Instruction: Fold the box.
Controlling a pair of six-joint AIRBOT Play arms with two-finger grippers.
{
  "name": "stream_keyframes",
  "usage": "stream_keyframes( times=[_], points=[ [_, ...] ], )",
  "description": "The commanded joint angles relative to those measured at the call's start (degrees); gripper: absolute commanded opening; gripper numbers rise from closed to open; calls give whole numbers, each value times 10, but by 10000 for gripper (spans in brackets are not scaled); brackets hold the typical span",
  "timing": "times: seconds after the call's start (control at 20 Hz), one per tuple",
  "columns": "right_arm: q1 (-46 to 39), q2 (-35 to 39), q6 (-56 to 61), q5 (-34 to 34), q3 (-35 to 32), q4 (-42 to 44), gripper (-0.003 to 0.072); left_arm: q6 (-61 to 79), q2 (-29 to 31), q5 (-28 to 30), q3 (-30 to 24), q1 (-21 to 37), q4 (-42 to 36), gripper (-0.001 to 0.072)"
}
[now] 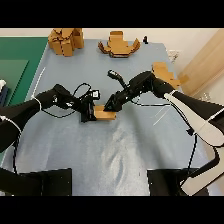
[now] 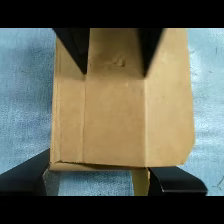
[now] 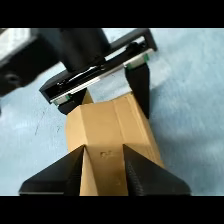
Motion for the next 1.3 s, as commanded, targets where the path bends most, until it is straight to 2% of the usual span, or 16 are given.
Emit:
stream_keyframes(
  times=[0.0,0.2,0.35,0.45,0.65,0.75,0.95,1.0,1.15,1.25],
  points=[
    [10,11,-57,12,-2,-39,432,0,0,0,0,1,0,39],
    [19,14,-63,24,-2,-104,432,0,0,0,0,1,0,39],
    [26,14,-64,82,-2,-115,430,0,0,0,0,1,0,39],
    [26,14,-64,87,1,-112,301,-1,0,-1,0,0,0,39],
    [26,28,-64,54,2,-91,318,-5,0,-1,0,0,0,38],
    [26,35,-64,45,2,-94,511,-5,0,-1,0,1,0,39],
    [58,47,-61,40,-2,-182,508,-5,0,-1,0,1,0,38],
    [63,49,-46,40,-9,-191,425,-5,0,0,0,1,0,39],
    [63,72,-31,71,-52,-163,419,-5,0,0,0,1,0,39],
    [63,92,-38,122,-86,-159,419,-5,0,0,0,1,0,39]
  ],
)
